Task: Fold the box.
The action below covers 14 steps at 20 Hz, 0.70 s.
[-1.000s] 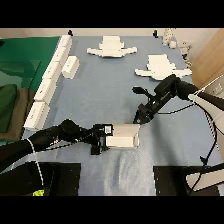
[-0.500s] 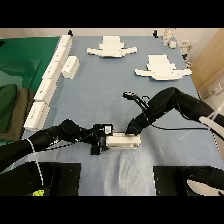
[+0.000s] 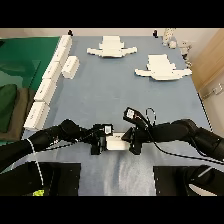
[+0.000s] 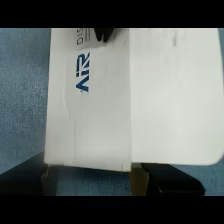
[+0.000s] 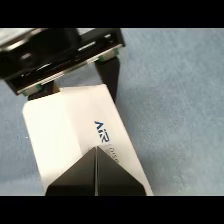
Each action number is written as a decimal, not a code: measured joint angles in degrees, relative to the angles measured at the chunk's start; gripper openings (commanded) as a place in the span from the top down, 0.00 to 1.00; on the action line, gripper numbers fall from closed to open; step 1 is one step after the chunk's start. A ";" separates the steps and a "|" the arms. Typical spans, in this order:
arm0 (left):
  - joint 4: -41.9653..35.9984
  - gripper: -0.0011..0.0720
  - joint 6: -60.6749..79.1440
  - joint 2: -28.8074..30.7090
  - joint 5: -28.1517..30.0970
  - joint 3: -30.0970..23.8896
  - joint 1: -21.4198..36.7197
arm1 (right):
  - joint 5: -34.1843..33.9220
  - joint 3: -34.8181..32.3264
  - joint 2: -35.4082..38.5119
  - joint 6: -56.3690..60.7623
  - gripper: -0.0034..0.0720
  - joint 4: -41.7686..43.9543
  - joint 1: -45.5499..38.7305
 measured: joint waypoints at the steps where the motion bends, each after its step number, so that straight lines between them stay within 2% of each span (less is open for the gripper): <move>1: -0.02 0.36 0.00 0.00 0.00 0.02 0.00 | 1.07 -0.68 0.70 -0.44 0.86 -0.50 0.66; 2: -0.02 0.36 0.00 0.00 0.00 0.00 0.00 | 1.95 -1.16 1.14 -1.01 0.81 -0.98 1.14; 3: -0.02 0.36 0.00 0.00 0.00 0.00 0.00 | 2.69 -1.51 1.51 -1.95 0.70 -1.29 1.55; 4: -0.02 0.36 0.00 0.00 0.00 0.02 0.00 | 3.30 -1.70 1.75 -2.95 0.56 -1.55 1.73; 8: -0.02 0.36 -0.02 0.00 0.00 0.00 0.00 | 3.72 -1.79 2.25 -8.96 0.33 -2.14 2.56; 14: -0.02 0.36 -0.02 0.02 0.00 0.02 0.00 | 2.49 -1.73 1.88 -15.61 0.33 -3.96 4.61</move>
